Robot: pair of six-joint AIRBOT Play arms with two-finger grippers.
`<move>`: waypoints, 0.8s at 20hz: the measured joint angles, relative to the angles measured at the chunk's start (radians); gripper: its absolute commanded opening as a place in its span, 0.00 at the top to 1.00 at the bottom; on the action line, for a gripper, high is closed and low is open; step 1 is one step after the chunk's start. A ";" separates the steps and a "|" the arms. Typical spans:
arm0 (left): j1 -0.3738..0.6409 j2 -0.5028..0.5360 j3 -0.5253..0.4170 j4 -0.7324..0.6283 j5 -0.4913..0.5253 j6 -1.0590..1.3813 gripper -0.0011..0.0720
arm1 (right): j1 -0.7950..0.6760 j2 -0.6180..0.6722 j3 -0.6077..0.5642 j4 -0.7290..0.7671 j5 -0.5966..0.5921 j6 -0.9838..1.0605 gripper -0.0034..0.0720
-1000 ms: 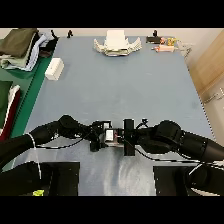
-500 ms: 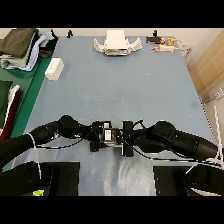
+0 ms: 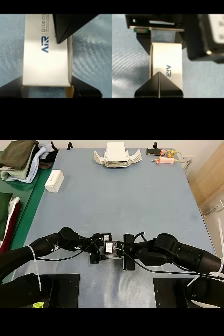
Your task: Fold the box.
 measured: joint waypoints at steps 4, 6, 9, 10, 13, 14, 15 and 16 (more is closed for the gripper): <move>0.000 0.000 0.000 0.002 0.000 0.000 0.34 | 0.000 0.011 0.001 0.029 0.047 0.000 0.95; 0.000 0.000 0.000 0.003 0.000 0.000 0.34 | 0.000 0.013 0.001 0.036 0.058 0.000 0.95; 0.000 0.000 0.000 0.004 -0.001 0.000 0.34 | 0.000 0.012 0.001 0.040 0.064 0.000 0.95; 0.000 0.000 0.000 0.004 0.000 0.000 0.34 | 0.000 0.009 0.001 0.041 0.064 0.000 0.95; 0.000 0.000 0.000 0.004 -0.001 0.000 0.34 | 0.002 -0.005 0.001 0.047 0.051 0.000 0.95; 0.000 0.000 0.000 0.005 0.000 0.000 0.34 | 0.002 -0.010 0.001 0.048 0.047 0.000 0.95; 0.000 0.000 0.000 0.004 0.001 0.000 0.34 | 0.002 -0.015 0.001 0.049 0.041 0.000 0.95; 0.000 0.000 0.000 0.006 0.001 0.000 0.34 | 0.002 -0.021 0.001 0.051 0.037 0.000 0.95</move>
